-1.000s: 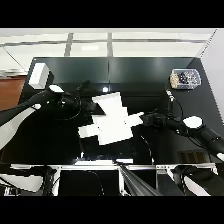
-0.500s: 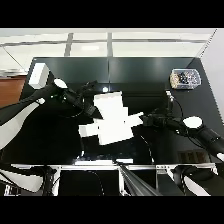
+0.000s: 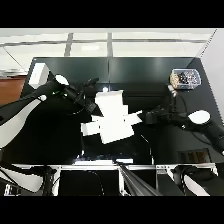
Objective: Fold the box and place the chain.
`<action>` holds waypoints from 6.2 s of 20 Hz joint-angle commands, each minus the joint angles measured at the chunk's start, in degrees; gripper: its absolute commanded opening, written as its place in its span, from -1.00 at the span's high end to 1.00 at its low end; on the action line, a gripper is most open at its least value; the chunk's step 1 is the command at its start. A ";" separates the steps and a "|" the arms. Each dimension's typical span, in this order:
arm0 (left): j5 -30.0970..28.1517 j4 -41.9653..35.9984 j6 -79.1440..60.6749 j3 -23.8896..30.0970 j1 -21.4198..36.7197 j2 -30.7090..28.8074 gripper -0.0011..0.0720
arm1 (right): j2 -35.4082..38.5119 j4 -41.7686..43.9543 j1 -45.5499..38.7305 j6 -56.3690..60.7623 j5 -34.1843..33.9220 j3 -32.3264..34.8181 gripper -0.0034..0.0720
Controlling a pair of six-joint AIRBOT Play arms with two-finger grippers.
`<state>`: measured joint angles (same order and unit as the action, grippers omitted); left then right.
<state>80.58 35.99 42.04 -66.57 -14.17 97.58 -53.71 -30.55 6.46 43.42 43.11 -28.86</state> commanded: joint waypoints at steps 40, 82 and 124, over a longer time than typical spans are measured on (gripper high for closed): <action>-28.06 -1.95 -50.47 12.37 -11.26 -7.72 0.90 | -6.08 -26.47 27.02 -32.11 -4.22 -0.15 -0.95; -28.09 -1.95 -50.47 12.37 -11.26 -7.69 0.90 | -19.17 0.59 12.22 -65.35 -0.66 -4.63 -0.95; -17.27 25.90 -5.25 12.35 -7.78 -27.41 -0.49 | -20.79 -1.20 12.13 -64.24 -0.28 -4.55 -0.17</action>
<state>57.76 54.26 23.20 -54.15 -22.63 75.37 -74.46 -31.73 18.55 -20.84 42.81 -33.45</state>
